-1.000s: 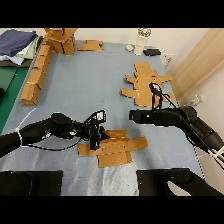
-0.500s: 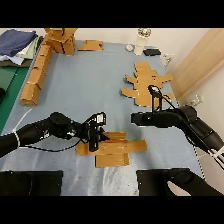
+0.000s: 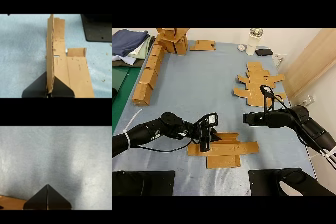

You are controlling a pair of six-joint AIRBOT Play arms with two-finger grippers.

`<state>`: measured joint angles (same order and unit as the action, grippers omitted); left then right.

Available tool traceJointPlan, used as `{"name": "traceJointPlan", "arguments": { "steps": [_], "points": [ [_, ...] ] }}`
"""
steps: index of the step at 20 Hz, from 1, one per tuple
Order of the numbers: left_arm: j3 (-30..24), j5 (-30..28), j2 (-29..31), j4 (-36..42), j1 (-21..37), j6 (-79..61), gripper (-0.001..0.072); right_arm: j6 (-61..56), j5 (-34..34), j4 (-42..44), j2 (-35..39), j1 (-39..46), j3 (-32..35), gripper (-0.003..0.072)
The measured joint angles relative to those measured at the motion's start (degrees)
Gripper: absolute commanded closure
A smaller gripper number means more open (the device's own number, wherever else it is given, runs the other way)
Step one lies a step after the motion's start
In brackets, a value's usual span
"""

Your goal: Fold the box.

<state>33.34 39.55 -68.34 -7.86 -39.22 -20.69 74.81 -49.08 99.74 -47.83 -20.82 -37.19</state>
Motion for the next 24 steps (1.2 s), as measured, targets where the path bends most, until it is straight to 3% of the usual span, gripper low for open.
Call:
{"name": "traceJointPlan", "arguments": {
  "steps": [9, 14, 19, 24],
  "points": [
    [0.1, 0.3, -1.4, 0.4, 0.1, 1.7, 0.0695, 0.0, 0.0, 0.1, 0.2, -0.1, 0.0, 0.0686],
    [0.1, 0.0, -1.6, 0.2, 0.1, 2.5, 0.0696, -1.7, -7.1, -4.1, 5.5, -4.7, 0.0, 0.0686],
    [0.1, 0.0, -1.6, 0.2, 0.0, 2.7, 0.0696, -7.5, -16.5, -8.8, 13.0, -16.7, 0.2, 0.0686],
    [0.1, 0.0, -1.5, 0.2, 0.0, 2.7, 0.0695, -9.9, -17.9, -11.4, 13.9, -39.8, 4.5, 0.0662]
  ]
}}
